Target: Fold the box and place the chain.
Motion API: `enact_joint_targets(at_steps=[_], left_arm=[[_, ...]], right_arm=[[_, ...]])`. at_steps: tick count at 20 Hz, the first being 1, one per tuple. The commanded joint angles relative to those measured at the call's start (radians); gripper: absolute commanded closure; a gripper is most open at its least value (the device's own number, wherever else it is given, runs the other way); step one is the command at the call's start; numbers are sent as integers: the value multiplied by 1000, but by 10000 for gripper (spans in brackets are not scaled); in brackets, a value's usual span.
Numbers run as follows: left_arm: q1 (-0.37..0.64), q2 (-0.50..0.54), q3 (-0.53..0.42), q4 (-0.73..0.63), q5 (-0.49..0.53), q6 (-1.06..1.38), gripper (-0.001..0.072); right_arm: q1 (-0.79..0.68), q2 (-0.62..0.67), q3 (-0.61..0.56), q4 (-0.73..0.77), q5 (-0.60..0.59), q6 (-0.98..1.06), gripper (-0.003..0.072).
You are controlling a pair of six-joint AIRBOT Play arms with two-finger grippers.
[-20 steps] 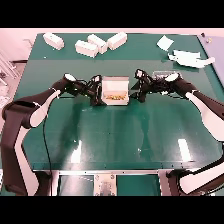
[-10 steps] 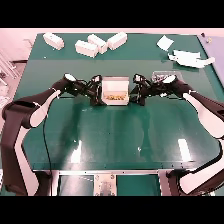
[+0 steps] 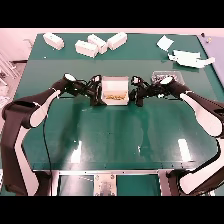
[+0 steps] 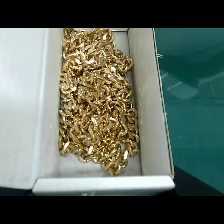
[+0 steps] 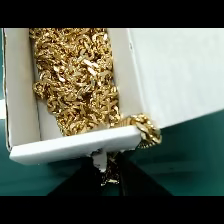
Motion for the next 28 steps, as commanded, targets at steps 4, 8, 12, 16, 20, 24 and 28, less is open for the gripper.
enact_joint_targets(at_steps=[4, 8, 12, 16, 20, 24, 28], left_arm=[[0, 1, 0, 0, -1, 1, 299], [0, 1, 0, 0, -1, 1, 299], [0, 1, 0, 0, -1, 1, 299], [0, 1, 0, 0, 0, 1, 299], [0, 1, 0, 0, 0, 1, 299], [0, 1, 0, 0, 0, 2, 300], [0, 1, 0, 0, -1, 1, 299]], right_arm=[[-12, 3, 53, -73, -27, 122, 681], [-13, 59, 90, -157, -26, 253, 681], [-8, 187, 90, -157, 7, 332, 681], [16, 348, 89, -157, 49, 420, 681], [68, 471, 90, -156, 57, 465, 682], [144, 497, 87, -156, 57, 507, 681], [171, 430, 82, -150, 61, 527, 682]])
